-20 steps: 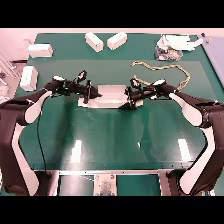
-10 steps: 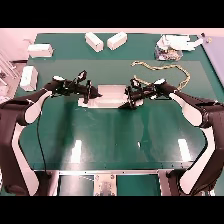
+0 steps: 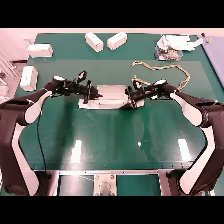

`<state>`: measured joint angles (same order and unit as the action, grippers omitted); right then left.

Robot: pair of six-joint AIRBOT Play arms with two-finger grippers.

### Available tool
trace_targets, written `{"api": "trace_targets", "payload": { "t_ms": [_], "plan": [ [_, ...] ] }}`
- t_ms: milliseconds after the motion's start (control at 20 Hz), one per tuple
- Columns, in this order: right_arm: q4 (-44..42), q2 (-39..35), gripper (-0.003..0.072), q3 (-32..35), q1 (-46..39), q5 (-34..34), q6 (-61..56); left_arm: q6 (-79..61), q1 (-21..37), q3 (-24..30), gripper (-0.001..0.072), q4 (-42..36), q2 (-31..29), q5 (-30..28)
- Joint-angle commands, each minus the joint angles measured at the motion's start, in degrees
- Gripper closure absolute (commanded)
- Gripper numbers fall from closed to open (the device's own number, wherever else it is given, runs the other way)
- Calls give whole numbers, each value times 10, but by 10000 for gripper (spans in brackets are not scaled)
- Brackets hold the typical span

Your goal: Fold the box and place the chain.

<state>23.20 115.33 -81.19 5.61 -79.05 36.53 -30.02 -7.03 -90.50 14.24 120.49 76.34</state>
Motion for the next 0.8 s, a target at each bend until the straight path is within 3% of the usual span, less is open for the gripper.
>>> {"api": "trace_targets", "payload": {
  "t_ms": [0, 750],
  "plan": [
    [4, 0, 36, -1, 0, -16, 14, 0, 0, 0, 689, 0, 0, -5],
    [41, 24, -24, -56, 8, 10, -96, 0, 0, 0, 689, -1, 0, -3]
  ]
}}
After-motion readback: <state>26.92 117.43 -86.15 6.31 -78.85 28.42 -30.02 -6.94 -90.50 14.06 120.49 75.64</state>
